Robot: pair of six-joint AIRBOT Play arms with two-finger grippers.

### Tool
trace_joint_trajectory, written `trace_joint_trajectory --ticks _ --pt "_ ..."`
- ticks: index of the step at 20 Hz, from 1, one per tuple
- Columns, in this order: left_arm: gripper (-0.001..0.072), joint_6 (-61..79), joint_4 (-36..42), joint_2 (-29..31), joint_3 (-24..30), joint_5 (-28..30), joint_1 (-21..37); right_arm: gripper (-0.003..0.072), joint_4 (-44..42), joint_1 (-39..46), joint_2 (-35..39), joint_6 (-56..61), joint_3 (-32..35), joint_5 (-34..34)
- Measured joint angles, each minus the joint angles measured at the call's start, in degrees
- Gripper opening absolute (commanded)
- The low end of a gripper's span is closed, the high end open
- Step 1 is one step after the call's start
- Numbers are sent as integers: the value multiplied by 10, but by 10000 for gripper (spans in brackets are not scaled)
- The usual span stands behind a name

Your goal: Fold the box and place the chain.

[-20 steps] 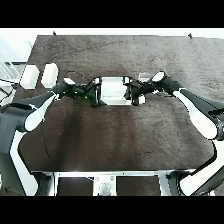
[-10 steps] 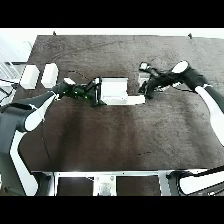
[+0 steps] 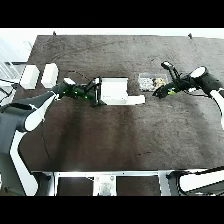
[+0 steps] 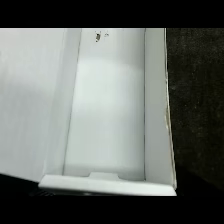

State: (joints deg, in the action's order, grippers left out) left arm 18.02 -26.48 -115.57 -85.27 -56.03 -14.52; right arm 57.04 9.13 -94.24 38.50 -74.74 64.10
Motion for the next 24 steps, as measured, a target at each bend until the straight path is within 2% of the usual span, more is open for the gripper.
trace_joint_trajectory --ticks 7,12,19,20,23,24 --pt "469 0 0 0 0 0 0 10 -78 5 -73 17 8 -5" --pt "469 0 0 0 0 0 0 9 -148 -3 -90 19 9 -5" --pt "469 0 0 0 0 0 0 14 -225 -16 -91 11 -19 67" --pt "469 0 0 0 0 0 0 65 -233 -20 -88 4 -23 76" --pt "469 0 0 0 0 0 0 147 -245 -35 -79 -8 -29 88" --pt "469 0 0 0 0 0 0 149 -245 -40 -78 -10 -30 90"
